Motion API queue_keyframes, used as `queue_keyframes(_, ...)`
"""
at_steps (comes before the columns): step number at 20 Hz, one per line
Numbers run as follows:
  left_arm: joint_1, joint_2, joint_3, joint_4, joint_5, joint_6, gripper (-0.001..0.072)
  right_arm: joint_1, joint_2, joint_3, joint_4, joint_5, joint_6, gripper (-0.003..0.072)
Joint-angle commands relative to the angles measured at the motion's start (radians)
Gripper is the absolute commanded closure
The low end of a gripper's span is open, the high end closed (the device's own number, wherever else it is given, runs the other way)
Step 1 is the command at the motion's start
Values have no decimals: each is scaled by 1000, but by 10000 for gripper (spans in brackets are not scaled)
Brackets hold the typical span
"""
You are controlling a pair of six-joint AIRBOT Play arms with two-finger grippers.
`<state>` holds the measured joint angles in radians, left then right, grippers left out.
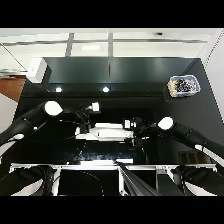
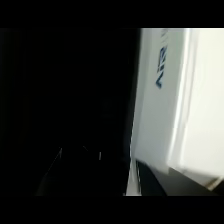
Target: Fold the box and place the chain.
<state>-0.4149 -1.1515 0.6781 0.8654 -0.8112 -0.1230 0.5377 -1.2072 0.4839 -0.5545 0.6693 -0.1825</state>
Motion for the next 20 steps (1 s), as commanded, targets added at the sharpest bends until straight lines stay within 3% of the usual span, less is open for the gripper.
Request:
queue_keyframes(1, 103, 95, 1, 61, -152, -162, 170, 0, -1, 1, 0, 0, 0, 252)
queue_keyframes(2, 142, 117, 1, 61, -202, -205, 205, 0, -1, 1, 0, 0, 0, 253)
queue_keyframes(3, 178, 133, 1, 61, -248, -254, 337, 0, -1, 1, 0, 0, 0, 252)
queue_keyframes(5, 246, 145, 1, 58, -339, -319, 684, 0, -1, 1, 0, 0, 0, 252)
queue_keyframes(8, 277, 143, 0, 22, -451, -430, 685, 0, -1, 1, 0, 0, 0, 252)
queue_keyframes(12, 205, 138, -57, -276, -499, -447, 686, 0, -1, 1, 0, 0, 0, 253)
queue_keyframes(14, 135, 136, -113, -377, -419, -416, 686, 0, -1, 1, 0, 0, 0, 252)
queue_keyframes(16, 51, 136, -146, -393, -297, -403, 687, 0, -1, 1, 0, 0, 0, 253)
queue_keyframes(20, -28, 136, -156, -572, -39, -316, 686, 0, -1, 1, 0, 0, 0, 253)
